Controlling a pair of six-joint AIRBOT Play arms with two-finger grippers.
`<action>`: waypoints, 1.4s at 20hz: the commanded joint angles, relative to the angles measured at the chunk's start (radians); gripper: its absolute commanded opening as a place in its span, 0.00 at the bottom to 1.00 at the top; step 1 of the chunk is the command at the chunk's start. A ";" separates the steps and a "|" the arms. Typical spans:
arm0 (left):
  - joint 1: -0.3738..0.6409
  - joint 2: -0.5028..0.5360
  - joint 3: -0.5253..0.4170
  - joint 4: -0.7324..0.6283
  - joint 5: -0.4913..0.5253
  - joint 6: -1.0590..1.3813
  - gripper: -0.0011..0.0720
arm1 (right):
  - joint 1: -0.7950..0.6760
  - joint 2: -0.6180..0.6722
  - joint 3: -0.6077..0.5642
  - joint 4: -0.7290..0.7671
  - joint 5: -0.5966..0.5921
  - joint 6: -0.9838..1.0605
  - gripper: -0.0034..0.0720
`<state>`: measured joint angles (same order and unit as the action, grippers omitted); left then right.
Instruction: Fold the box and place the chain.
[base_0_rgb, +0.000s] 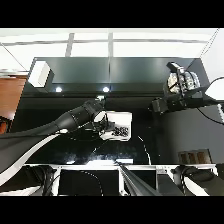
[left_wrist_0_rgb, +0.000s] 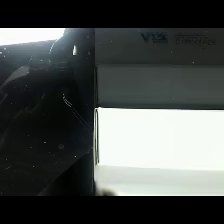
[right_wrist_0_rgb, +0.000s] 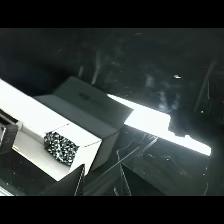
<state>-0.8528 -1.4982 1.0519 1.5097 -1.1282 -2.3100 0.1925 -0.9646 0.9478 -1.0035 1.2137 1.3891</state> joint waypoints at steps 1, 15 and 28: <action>0.001 -0.004 0.000 0.000 0.035 -0.035 0.07 | -0.031 0.017 0.002 -0.019 0.029 0.002 0.43; 0.259 0.627 -0.154 0.158 -0.057 0.352 0.75 | -0.031 0.017 0.001 -0.022 0.035 0.002 0.43; 0.595 0.655 -0.660 -1.040 0.166 2.343 1.00 | -0.030 0.017 0.000 -0.022 0.022 0.002 0.43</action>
<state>-0.2138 -0.7692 0.4210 0.6048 -0.9245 -0.4942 0.1619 -0.9485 0.9485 -1.0256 1.2339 1.3903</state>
